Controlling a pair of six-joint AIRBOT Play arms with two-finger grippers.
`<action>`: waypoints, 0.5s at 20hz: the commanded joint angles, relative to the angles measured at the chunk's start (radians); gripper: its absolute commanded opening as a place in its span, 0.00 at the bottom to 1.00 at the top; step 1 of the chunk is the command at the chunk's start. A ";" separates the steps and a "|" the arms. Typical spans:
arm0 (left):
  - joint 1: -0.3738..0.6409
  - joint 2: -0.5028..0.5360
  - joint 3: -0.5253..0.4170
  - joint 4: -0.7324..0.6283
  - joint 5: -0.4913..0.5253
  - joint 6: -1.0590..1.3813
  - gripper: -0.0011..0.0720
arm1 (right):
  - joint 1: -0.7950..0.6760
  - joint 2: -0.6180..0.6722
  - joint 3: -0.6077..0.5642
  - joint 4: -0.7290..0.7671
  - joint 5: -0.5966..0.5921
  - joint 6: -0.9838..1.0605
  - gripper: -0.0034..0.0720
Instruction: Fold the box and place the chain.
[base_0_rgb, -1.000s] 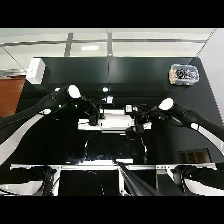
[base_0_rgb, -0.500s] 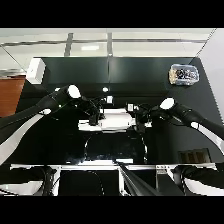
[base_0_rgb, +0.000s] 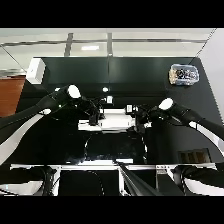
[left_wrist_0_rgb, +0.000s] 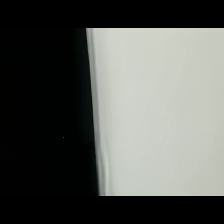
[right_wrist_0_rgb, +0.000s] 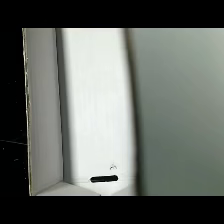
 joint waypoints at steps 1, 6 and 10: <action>0.001 -0.001 0.001 0.000 0.002 0.000 0.05 | 0.009 -0.003 0.000 -0.015 -0.006 0.002 1.00; 0.001 -0.001 0.001 0.000 0.002 0.000 0.05 | 0.018 -0.004 0.000 -0.023 -0.026 0.020 1.00; 0.001 -0.001 0.001 0.000 0.002 0.000 0.05 | 0.032 -0.005 0.000 -0.045 -0.034 0.031 1.00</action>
